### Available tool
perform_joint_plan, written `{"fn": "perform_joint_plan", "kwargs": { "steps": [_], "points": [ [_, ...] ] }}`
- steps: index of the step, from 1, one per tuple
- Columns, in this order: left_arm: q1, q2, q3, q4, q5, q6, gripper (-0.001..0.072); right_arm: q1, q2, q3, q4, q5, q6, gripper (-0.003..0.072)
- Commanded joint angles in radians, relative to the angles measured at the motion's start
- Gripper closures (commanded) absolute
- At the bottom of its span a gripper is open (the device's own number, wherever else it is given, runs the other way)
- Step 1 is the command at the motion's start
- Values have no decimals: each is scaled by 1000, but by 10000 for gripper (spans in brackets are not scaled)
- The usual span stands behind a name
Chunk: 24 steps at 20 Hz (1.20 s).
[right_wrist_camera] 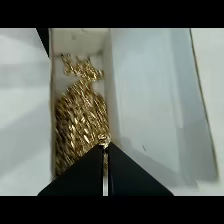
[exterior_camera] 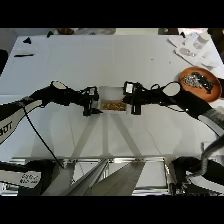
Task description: Fold the box and place the chain.
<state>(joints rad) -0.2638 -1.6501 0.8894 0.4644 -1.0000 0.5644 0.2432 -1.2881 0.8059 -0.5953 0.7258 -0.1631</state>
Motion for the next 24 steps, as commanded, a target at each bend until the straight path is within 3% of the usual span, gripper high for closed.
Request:
{"fn": "perform_joint_plan", "kwargs": {
  "steps": [1,2,4,5,9,11,12,14,16,17,20,24],
  "points": [
    [0,1,0,0,1,0,364,77,-30,18,32,-82,42,670],
    [0,0,0,0,1,0,364,82,-42,26,32,-95,73,641],
    [0,1,0,0,1,0,364,81,-59,53,23,-84,167,353],
    [0,1,0,0,1,0,364,81,-58,74,14,-73,223,326],
    [0,1,0,0,1,0,364,80,-59,282,-109,136,432,400],
    [0,0,0,0,1,0,364,71,-79,425,-156,162,592,402],
    [0,1,0,0,2,0,364,58,-105,499,-168,161,670,432],
    [0,1,0,0,1,0,364,33,-169,612,-212,161,787,569],
    [0,1,0,0,1,-1,364,16,-242,682,-304,192,929,530],
    [0,1,0,0,1,-1,364,12,-276,696,-354,217,988,445],
    [0,1,0,0,1,0,364,8,-380,697,-447,357,1048,441],
    [0,1,0,0,1,-1,364,32,-428,697,-437,500,939,440]
  ]
}}
